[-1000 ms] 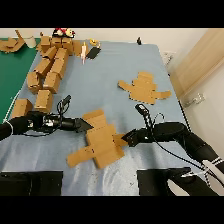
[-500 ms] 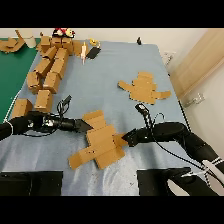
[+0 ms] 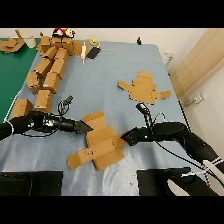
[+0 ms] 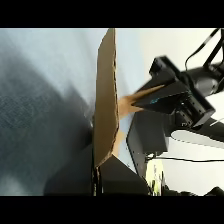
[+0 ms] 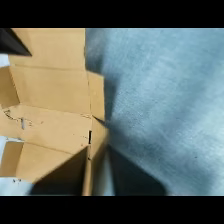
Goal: Fold the box.
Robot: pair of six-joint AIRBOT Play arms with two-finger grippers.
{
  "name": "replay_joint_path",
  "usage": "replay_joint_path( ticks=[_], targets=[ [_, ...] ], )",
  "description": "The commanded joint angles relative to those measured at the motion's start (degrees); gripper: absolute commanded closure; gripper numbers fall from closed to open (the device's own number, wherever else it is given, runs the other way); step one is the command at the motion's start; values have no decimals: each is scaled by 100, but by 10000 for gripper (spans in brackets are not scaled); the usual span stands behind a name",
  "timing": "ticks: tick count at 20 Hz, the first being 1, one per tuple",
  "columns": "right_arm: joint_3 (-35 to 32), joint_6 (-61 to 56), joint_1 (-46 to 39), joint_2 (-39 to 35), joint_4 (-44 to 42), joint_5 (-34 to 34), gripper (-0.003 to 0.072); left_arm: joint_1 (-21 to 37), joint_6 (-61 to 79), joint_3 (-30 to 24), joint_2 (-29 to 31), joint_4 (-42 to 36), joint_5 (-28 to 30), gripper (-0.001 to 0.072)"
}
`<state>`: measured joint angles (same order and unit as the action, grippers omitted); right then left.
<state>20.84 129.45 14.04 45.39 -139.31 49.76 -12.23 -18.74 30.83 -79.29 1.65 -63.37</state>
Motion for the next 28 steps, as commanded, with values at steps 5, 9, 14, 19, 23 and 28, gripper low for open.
replay_joint_path(
  ticks=[5, 9, 14, 19, 23, 28],
  targets=[
    [625, -1950, -372, -11, 1010, -59, 301, -269, 542, 1110, 11, 398, -138, 697],
    [1397, -2752, -802, -9, 1515, 20, 308, -828, 1051, 1569, 11, 715, 308, 697],
    [1556, -3215, -872, 0, 1510, -11, 308, -1049, 1534, 1582, -59, 721, 345, 697],
    [1547, -3368, -872, 4, 1504, -9, 385, -988, 2133, 1582, -503, 737, 293, 697],
    [1543, -3416, -872, 39, 1506, -9, 385, -981, 2358, 1582, -573, 741, 15, 697],
    [1543, -3453, -855, 511, 1486, -7, 385, -986, 2535, 1659, -573, 476, -649, 697]
  ],
)
